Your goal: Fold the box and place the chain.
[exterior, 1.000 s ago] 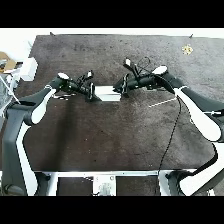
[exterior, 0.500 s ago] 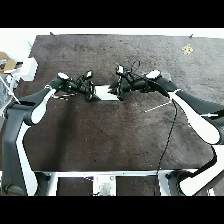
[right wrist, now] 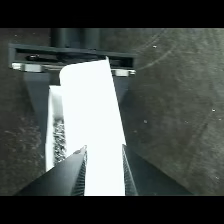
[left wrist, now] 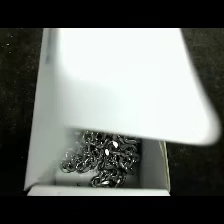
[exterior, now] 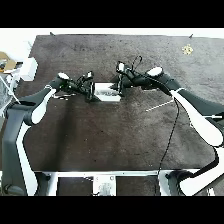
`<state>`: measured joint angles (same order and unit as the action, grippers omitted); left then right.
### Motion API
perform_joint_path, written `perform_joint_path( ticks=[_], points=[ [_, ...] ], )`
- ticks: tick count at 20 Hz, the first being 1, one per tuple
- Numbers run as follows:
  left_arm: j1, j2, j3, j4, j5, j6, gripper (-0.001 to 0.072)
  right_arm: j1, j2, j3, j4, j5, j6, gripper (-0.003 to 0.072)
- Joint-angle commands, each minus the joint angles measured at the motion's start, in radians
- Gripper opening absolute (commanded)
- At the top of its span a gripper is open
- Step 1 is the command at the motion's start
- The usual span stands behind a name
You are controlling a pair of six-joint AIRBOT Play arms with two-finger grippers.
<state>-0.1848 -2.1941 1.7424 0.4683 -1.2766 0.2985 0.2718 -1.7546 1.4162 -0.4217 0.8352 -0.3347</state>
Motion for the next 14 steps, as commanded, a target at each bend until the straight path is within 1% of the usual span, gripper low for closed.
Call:
perform_joint_path(
  ticks=[1, 3, 4, 5, 7, 8, 9, 14],
  points=[
    [0.001, 0.000, 0.001, -0.005, 0.013, -0.006, 0.0285, 0.000, 0.009, 0.003, 0.014, -0.054, -0.006, 0.0264],
    [0.001, 0.000, 0.001, -0.005, 0.013, -0.006, 0.0285, -0.003, 0.009, 0.003, 0.014, -0.055, -0.006, 0.0266],
    [0.001, 0.000, 0.001, -0.005, 0.013, -0.006, 0.0285, -0.006, 0.008, 0.003, 0.013, -0.037, -0.006, 0.0335],
    [0.001, 0.000, 0.001, -0.005, 0.013, -0.006, 0.0285, -0.009, 0.006, 0.003, 0.004, -0.005, -0.006, 0.0355],
    [0.001, 0.000, 0.001, -0.005, 0.013, -0.006, 0.0285, -0.010, -0.012, 0.003, -0.013, 0.045, -0.002, 0.0356],
    [0.001, 0.000, 0.001, -0.005, 0.013, -0.006, 0.0285, -0.010, -0.026, 0.003, -0.012, 0.068, -0.002, 0.0375],
    [0.001, 0.000, 0.001, -0.005, 0.013, -0.006, 0.0285, -0.010, -0.039, 0.003, -0.012, 0.078, -0.002, 0.0418],
    [0.001, 0.000, 0.001, -0.005, 0.013, -0.006, 0.0285, -0.010, -0.066, 0.003, -0.012, 0.078, -0.002, 0.0417]
  ],
)
